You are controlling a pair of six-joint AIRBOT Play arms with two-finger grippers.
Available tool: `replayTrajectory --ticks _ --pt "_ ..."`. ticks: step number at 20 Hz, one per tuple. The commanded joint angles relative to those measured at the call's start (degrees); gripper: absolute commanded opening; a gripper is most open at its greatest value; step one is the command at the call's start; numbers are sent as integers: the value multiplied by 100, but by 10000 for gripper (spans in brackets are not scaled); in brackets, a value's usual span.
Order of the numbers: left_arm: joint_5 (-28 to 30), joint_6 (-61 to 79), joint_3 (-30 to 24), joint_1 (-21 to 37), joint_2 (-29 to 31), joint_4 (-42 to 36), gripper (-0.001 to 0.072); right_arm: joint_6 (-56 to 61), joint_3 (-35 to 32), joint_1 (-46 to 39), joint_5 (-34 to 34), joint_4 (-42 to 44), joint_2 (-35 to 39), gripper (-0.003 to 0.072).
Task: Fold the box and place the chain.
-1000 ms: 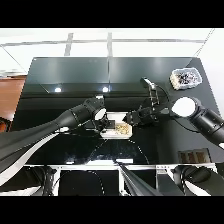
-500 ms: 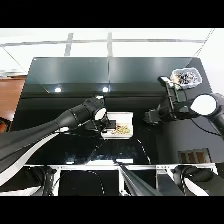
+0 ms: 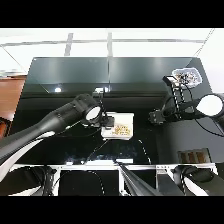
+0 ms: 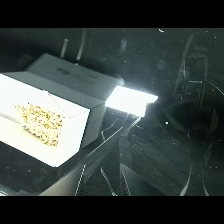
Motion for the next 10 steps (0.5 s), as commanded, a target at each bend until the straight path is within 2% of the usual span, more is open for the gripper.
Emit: replayTrajectory --ticks 1,3,5,6,8,10 --pt "-302 579 -479 48 981 837 627 2 -2 -4 13 -11 7 267" --pt "-446 855 -1147 514 1683 929 628 2 -2 -4 13 -11 7 266" --pt "-273 1606 -1858 1250 2347 378 629 4 -2 -4 2 -11 7 267" --pt "-136 2632 -2190 1759 2555 -520 629 4 -2 -4 -28 -11 7 267" --pt "-15 4903 -2811 2726 2603 -2669 629 7 -2 -4 -103 -11 7 266" --pt "155 7036 -3289 3204 2553 -3954 629 46 -2 -4 -208 -11 7 267"
